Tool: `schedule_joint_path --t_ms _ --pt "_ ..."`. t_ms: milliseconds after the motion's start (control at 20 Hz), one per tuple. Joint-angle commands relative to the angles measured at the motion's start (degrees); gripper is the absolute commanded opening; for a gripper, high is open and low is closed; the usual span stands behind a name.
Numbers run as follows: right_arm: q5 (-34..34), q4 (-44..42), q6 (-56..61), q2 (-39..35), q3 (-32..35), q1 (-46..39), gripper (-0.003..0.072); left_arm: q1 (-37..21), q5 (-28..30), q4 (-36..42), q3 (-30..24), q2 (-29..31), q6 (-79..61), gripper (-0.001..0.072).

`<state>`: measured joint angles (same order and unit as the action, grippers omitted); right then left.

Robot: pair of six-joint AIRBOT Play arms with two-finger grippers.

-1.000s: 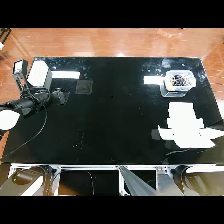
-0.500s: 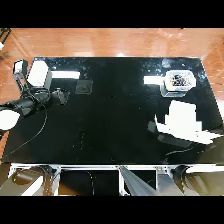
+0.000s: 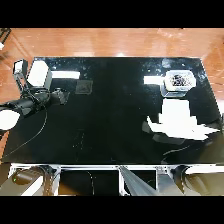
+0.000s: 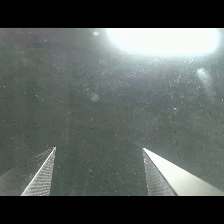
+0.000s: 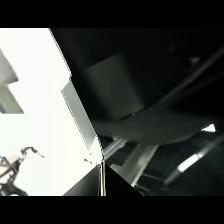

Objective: Fold the box and place the chain.

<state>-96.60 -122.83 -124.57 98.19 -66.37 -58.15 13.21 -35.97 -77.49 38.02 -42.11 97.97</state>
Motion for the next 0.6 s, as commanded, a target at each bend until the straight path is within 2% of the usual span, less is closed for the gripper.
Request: schedule_joint_path --t_ms 0,150,250,400,550 --pt "-0.15 -5.16 -0.63 -2.14 2.16 6.23 0.0025 0.02 -0.02 0.26 0.04 -0.04 0.0 0.0623" --pt "1.36 -11.5 -0.94 -5.53 5.33 12.59 0.0025 0.02 -0.04 1.22 0.04 -0.04 0.02 0.0623" --pt "5.95 -17.55 -1.07 -10.49 9.49 17.9 0.0025 0.09 -0.09 4.28 0.04 -0.04 -0.02 0.0623" --pt "15.96 -24.44 0.48 -20.15 17.16 28.15 0.0025 1.11 -0.33 4.94 0.04 -0.07 -0.02 0.0622" --pt "31.43 -27.56 7.41 -32.02 25.73 42.32 0.0025 2.97 -1.22 4.96 0.04 -1.09 -0.02 0.0622"
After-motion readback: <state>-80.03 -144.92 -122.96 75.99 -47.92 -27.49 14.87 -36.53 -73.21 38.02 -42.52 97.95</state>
